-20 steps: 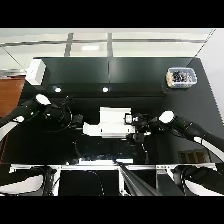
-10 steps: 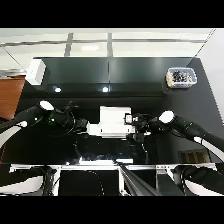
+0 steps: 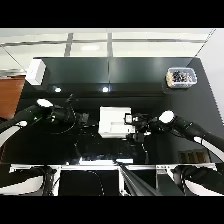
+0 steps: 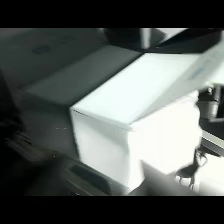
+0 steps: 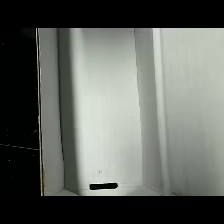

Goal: Fold the box and place the chain.

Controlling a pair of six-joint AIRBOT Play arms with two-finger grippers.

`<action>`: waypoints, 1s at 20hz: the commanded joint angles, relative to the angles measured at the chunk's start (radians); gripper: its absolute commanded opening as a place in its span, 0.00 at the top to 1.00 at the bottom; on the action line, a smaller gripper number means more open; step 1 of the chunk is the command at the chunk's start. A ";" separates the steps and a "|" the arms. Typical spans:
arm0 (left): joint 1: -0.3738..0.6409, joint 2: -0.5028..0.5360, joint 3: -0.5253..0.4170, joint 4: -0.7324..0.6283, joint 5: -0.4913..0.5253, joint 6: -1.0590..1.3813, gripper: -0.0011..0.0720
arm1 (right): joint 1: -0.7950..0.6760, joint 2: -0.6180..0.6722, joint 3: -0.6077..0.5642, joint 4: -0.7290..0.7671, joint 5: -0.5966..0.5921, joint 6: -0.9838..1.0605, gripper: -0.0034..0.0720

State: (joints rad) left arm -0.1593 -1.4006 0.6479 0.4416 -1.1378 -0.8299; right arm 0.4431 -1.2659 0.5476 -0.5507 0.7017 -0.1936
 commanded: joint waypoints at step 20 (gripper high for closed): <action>-0.229 0.002 0.233 0.347 -0.051 -0.523 0.38 | 0.000 0.000 0.001 0.000 0.000 0.000 0.73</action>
State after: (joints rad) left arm -0.3496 -1.3991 0.8368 0.6983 -1.1957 -1.1881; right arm 0.4431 -1.2659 0.5476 -0.5507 0.7017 -0.1940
